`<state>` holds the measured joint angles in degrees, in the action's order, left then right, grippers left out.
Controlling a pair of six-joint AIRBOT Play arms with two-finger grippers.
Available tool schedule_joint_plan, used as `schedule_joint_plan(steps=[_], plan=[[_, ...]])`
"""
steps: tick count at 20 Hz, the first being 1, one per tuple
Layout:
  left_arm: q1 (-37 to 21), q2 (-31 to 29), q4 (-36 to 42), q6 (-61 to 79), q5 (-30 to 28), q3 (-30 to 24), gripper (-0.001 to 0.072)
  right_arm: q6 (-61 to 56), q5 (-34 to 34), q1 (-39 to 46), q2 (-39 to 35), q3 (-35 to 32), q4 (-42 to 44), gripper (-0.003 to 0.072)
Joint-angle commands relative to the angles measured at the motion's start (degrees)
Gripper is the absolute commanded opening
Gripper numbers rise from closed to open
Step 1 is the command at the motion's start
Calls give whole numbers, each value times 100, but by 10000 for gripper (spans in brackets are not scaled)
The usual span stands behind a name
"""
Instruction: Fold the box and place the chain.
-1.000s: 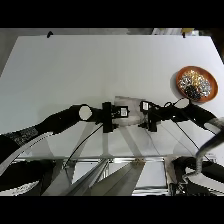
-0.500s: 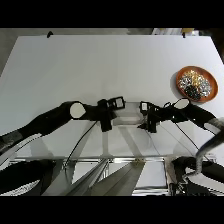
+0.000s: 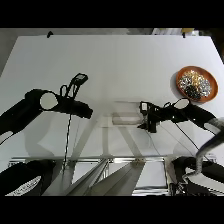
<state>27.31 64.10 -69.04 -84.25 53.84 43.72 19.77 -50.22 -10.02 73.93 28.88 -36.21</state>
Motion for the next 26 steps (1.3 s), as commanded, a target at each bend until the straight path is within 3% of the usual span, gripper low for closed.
schedule_joint_plan(steps=[1, 6, 10, 18, 19, 20, 21, 26], plan=[[-293, 442, 365, -839, 164, -28, 4, 0, 7, 2, -2, 4, 0, 402], [-101, 1464, 1797, -44, -96, -28, 7, 0, 7, 2, -2, 4, 0, 402], [240, 1862, 2216, 192, -229, -26, 7, 0, 7, 2, -2, 4, 0, 402], [352, 1255, 2677, 501, -289, -26, 10, 0, 7, 2, -2, 4, 0, 402], [391, 1215, 2774, 612, -304, -24, 78, 0, 9, 2, -2, 4, 0, 402], [450, 1213, 2837, 695, -321, -24, 234, 0, 4, 2, -2, 4, 0, 402], [527, 1215, 2855, 691, -396, -24, 289, 0, 7, 2, -2, 4, 0, 402], [743, 1213, 3023, 684, -691, 94, 290, 0, 7, 2, -2, 4, 0, 402]])
